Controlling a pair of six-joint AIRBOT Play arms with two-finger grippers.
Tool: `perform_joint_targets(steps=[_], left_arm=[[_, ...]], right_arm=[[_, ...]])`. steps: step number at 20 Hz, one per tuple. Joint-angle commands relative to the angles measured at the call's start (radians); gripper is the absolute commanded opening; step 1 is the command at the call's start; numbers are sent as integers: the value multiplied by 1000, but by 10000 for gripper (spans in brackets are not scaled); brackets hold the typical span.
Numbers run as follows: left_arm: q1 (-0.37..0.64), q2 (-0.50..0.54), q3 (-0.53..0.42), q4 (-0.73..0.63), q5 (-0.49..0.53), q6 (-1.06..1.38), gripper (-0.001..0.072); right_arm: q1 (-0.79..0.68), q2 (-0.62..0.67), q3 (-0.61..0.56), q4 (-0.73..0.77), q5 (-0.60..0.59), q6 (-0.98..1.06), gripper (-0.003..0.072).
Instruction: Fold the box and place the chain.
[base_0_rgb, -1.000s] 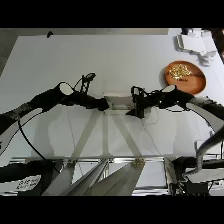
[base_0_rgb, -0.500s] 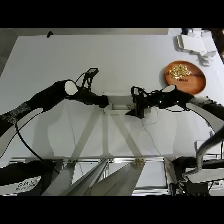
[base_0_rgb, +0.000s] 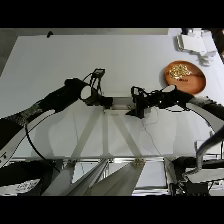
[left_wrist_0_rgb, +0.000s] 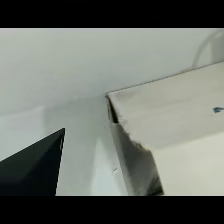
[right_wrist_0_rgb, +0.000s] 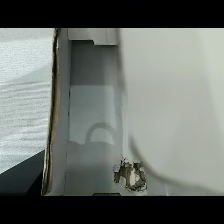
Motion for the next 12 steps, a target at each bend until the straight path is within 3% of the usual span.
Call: perform_joint_targets(steps=[1,3,6,10,12], left_arm=[[-53,-24,16,164,-43,-254,698],[-64,-36,16,163,-46,-322,647],[-77,-48,16,166,-5,-407,445],[-91,-71,16,154,-9,-448,366],[-91,-85,17,148,-13,-454,262]], right_arm=[[0,1,0,0,0,0,543],[0,1,0,0,1,0,543],[0,1,0,0,1,0,543],[0,1,0,0,1,0,543],[0,1,0,0,0,0,543]])
